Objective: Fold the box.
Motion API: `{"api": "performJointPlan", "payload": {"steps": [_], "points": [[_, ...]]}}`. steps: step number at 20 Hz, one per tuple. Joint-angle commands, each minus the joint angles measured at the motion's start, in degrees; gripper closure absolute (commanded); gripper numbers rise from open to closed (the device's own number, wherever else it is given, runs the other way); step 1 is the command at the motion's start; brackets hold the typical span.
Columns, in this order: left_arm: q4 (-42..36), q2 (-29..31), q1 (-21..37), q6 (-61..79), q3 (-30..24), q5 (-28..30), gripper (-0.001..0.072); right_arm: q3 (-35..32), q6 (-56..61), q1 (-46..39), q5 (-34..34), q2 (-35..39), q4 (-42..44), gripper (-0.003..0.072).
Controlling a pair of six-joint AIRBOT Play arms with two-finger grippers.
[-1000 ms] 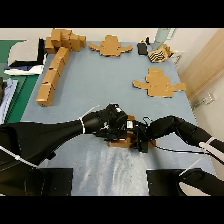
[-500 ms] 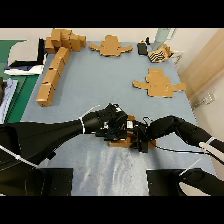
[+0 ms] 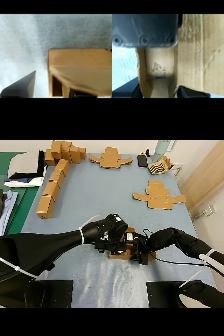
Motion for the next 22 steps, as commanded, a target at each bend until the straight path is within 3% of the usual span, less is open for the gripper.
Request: {"api": "performJointPlan", "payload": {"steps": [1, 11, 18, 22], "points": [[-7.7, 0.0, 3.2, 2.7, 0.3, -2.6, 0.0230, 0.0, 0.1, 0.0, 0.0, 0.0, 0.0, 0.0260], [-30.8, 0.0, 17.6, 14.8, 2.8, -2.8, 0.0230, 0.0, 0.1, 0.0, 0.0, 0.0, 0.0, 0.0260], [-31.8, 0.0, 24.7, 21.6, 2.8, -10.8, 0.0230, 0.0, 0.1, 0.0, 0.0, 0.0, 0.0, 0.0259], [-31.7, 0.0, 30.7, 36.7, 2.8, -17.8, 0.0234, 0.0, 0.1, 0.0, 0.0, 0.0, 0.0, 0.0259]]}}
